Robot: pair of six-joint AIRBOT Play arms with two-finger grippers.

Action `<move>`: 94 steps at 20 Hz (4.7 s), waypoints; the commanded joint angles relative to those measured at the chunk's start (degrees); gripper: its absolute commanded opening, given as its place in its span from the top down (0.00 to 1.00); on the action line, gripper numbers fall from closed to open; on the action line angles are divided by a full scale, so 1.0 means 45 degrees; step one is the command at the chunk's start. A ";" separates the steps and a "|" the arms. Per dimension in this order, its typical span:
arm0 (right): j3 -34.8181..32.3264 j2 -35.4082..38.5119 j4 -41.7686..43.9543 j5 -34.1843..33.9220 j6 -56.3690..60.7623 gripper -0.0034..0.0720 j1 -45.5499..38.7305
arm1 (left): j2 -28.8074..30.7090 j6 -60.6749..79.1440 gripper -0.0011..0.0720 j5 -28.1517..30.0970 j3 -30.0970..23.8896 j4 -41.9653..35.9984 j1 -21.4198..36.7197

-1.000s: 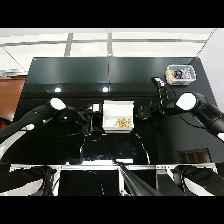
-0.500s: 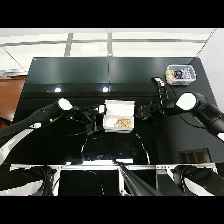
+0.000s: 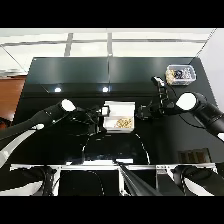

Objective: Fold the box and place the chain.

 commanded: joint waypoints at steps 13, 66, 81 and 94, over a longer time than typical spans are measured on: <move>0.0044 -0.0539 0.2589 -0.5051 -0.0656 0.05 -0.0476 | 0.0000 -0.0491 0.44 0.0374 0.0015 -0.0092 -0.0321; 0.0359 -0.1559 0.2841 0.1059 -1.5378 0.47 0.0850 | -0.0015 -0.0491 0.44 0.0330 0.0005 -0.0092 -0.0321; 0.0068 -0.1802 0.2715 0.1117 -1.4984 0.47 0.0850 | -0.0015 -0.0491 0.44 0.0321 0.0005 -0.0092 -0.0321; -0.1209 -0.0952 0.7125 0.3279 -0.8534 0.94 -0.1064 | -0.0015 -0.0491 0.44 0.0282 0.0005 -0.0092 -0.0321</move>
